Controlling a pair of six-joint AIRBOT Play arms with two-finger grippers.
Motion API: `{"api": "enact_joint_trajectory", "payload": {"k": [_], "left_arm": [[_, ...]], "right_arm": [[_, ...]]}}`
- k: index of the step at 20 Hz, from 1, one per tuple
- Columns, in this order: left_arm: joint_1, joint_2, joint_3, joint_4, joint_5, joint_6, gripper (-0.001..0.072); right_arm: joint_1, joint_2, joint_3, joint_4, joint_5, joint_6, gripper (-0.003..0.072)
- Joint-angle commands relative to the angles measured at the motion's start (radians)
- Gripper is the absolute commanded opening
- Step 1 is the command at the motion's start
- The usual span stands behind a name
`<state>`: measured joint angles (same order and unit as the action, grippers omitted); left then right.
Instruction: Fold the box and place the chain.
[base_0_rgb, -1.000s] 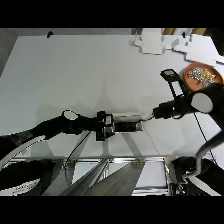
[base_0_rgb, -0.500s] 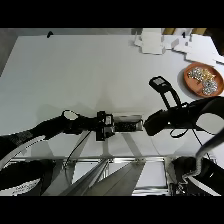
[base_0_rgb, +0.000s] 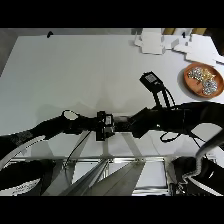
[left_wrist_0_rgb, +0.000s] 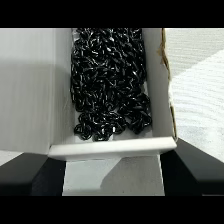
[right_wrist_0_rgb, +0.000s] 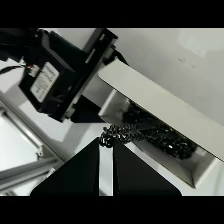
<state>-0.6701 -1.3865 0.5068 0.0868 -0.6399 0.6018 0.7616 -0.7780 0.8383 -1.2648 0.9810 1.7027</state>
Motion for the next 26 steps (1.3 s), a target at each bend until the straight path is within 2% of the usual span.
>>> {"api": "enact_joint_trajectory", "payload": {"k": [1,8,13,15,17,18,19,20,26], "left_arm": [[0.001,0.0,0.0,0.0,0.0,0.0,0.0275],[0.001,0.0,0.0,0.0,0.0,0.0,0.0275],[0.001,0.0,0.0,0.0,0.0,0.0,0.0275],[0.001,0.0,0.0,0.0,0.0,0.0,0.0275],[0.001,0.0,0.0,0.0,0.0,0.0,0.0275],[0.001,0.0,0.0,0.0,0.0,0.0,0.0275],[0.001,0.0,0.0,0.0,0.0,0.0,0.0275],[0.0,0.0,0.0,0.0,0.0,0.0,0.0275],[0.001,0.0,0.0,0.0,0.0,0.0,0.0275]], "right_arm": [[0.025,0.001,0.001,0.016,-0.053,0.0,0.0019],[0.024,-0.018,0.001,-0.04,-0.054,-0.002,0.0019],[0.024,-0.111,0.001,-0.067,-0.048,-0.002,0.0021],[0.024,-0.161,0.001,-0.066,-0.031,-0.002,0.0121],[0.024,-0.195,0.001,-0.049,-0.006,0.002,0.0139],[0.023,-0.199,0.001,-0.037,-0.006,0.002,0.0169],[0.023,-0.198,0.007,-0.039,-0.004,0.001,0.0238],[0.018,-0.198,0.023,-0.042,0.003,0.001,0.0258],[-0.145,-0.199,0.219,-0.043,0.062,-0.105,0.0255]]}}
